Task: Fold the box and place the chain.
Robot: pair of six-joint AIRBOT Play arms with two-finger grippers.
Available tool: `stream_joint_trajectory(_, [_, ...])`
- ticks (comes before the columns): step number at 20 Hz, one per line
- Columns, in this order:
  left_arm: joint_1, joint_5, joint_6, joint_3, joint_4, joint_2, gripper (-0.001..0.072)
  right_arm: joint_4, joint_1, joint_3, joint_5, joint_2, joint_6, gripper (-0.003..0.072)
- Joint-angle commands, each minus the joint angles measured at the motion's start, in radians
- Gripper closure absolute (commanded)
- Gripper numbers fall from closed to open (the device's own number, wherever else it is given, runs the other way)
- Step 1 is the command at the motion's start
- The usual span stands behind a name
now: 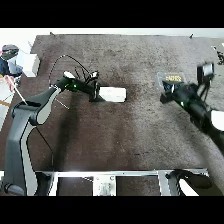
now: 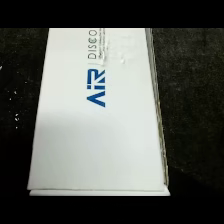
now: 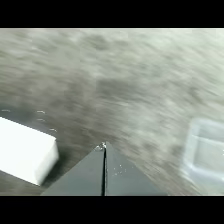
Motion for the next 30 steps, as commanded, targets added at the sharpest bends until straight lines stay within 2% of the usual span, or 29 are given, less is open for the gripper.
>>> stream_joint_trajectory(1, [0.001,0.001,0.0,0.0,-0.001,-0.001,0.0295,0.0,-0.005,-0.222,-0.172,0.21,0.005,0.0679])
stream_joint_trajectory(5, [0.001,0.0,0.0,0.0,-0.001,-0.001,0.0295,0.0,-0.005,-0.298,-0.188,0.297,0.005,0.0679])
stream_joint_trajectory(26, [0.001,-0.014,-0.003,0.0,-0.055,-0.001,0.0297,-0.001,-0.005,-0.298,-0.188,0.297,0.005,0.0679])
stream_joint_trajectory(27, [0.001,-0.013,-0.014,0.0,-0.071,-0.001,0.04,-0.001,-0.005,-0.298,-0.188,0.297,0.005,0.0678])
stream_joint_trajectory(28, [0.001,-0.024,-0.041,0.002,-0.09,0.001,0.0692,-0.001,-0.005,-0.298,-0.188,0.297,0.005,0.0679])
stream_joint_trajectory(30, [0.009,-0.033,-0.071,0.024,-0.138,0.007,0.0698,-0.001,-0.005,-0.298,-0.188,0.297,0.005,0.0678])
